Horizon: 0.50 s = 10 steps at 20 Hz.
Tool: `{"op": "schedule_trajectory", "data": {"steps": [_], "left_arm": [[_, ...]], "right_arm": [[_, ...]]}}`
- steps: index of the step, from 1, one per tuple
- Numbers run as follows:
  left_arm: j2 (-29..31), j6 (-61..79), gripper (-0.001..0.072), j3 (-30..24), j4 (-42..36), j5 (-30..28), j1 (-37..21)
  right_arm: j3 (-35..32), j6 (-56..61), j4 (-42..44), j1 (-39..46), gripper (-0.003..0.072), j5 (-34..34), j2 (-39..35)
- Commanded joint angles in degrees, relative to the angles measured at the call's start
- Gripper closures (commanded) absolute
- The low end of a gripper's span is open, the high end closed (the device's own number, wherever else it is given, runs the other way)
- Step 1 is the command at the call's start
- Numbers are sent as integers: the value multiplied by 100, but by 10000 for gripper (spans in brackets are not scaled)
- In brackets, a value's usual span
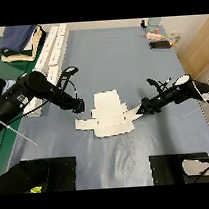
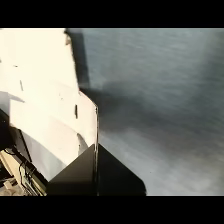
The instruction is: Fold the box.
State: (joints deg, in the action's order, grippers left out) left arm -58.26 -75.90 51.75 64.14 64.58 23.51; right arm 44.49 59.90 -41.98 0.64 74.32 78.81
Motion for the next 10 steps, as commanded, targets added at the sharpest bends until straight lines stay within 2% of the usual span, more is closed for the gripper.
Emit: {"op": "schedule_trajectory", "data": {"steps": [1,6,10], "left_arm": [[2,-63,358,-2,-39,61,-144],[-282,-28,357,-20,-278,319,-769],[-903,614,355,-129,-1200,345,-1272]], "right_arm": [[-472,-629,540,-269,685,-420,-476],[-1759,-828,535,-868,686,-1893,-1947],[-2155,-846,531,-1276,686,-2422,-2721]]}}
